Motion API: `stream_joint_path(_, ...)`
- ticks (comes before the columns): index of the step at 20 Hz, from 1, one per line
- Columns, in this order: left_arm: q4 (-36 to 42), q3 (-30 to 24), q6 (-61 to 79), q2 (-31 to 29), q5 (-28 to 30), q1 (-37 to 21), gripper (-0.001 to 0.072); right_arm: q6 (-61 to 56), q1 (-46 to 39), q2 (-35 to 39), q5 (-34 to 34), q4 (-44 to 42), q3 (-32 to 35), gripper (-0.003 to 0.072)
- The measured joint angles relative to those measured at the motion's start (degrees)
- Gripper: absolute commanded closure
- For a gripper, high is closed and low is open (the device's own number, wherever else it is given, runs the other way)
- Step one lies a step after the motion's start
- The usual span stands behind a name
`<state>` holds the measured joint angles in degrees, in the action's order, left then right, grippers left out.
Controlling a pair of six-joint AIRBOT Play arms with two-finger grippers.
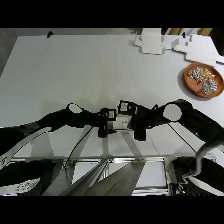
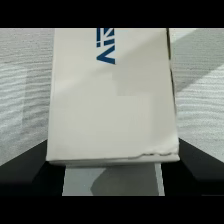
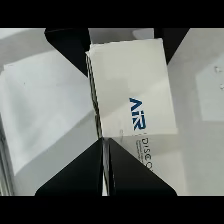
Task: Fold the box and place the chain.
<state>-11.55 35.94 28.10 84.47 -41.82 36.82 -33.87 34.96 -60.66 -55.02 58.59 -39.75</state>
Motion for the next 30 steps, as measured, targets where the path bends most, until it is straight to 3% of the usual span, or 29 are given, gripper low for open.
stream_joint_path(18, 0.1, 0.0, -0.1, 0.0, -0.2, 0.0, 0.0699, -1.1, -0.2, -0.5, 2.3, 0.9, 1.8, 0.0665)
stream_joint_path(23, 0.1, 0.0, -0.1, 0.0, -0.1, 0.0, 0.0699, -11.5, -5.2, 7.2, 2.7, 4.4, 0.0, 0.0665)
stream_joint_path(30, 0.0, 0.0, 0.0, 0.0, 0.0, 0.0, 0.0699, -36.9, -22.7, 10.1, -2.3, 20.7, 2.4, 0.0665)
